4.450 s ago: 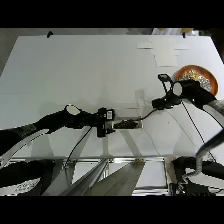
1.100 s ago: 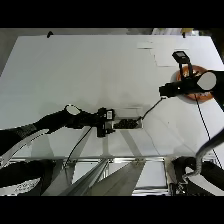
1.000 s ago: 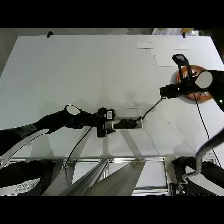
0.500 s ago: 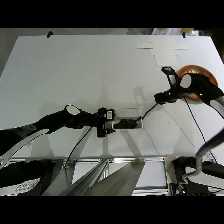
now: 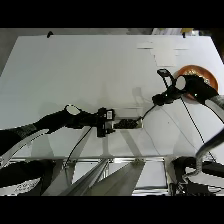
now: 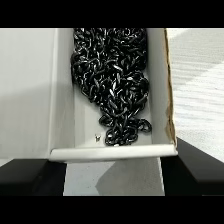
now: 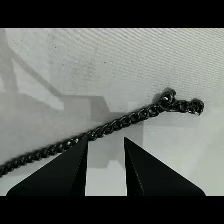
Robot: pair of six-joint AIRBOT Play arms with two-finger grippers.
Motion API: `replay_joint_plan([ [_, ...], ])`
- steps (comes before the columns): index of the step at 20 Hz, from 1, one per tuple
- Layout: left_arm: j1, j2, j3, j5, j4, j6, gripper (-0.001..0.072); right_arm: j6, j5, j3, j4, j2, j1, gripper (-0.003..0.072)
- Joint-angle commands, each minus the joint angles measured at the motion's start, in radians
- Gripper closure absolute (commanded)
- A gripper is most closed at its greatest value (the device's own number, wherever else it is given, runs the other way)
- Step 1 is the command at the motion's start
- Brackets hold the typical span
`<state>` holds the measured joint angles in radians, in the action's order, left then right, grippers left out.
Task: Fold the box and place the chain.
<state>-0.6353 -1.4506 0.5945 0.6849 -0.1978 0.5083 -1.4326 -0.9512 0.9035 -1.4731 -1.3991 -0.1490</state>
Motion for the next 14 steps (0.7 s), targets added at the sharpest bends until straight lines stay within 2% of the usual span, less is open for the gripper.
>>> replay_joint_plan([
  [1, 0.0, 0.001, 0.0, 0.0, 0.0, 0.0, 0.0613, -0.006, -0.001, -0.001, -0.005, -0.002, -0.002, 0.0467],
  [12, 0.0, 0.001, 0.0, 0.0, 0.0, 0.0, 0.0613, -0.01, 0.019, -0.001, -0.019, -0.032, -0.001, 0.0471],
  [13, 0.0, 0.001, 0.0, 0.0, 0.0, 0.0, 0.0613, -0.01, 0.019, -0.001, -0.019, -0.039, -0.002, 0.0483],
  [14, 0.0, 0.001, 0.0, 0.0, 0.0, 0.0, 0.0613, -0.01, 0.019, -0.001, -0.019, -0.041, -0.002, 0.0527],
])
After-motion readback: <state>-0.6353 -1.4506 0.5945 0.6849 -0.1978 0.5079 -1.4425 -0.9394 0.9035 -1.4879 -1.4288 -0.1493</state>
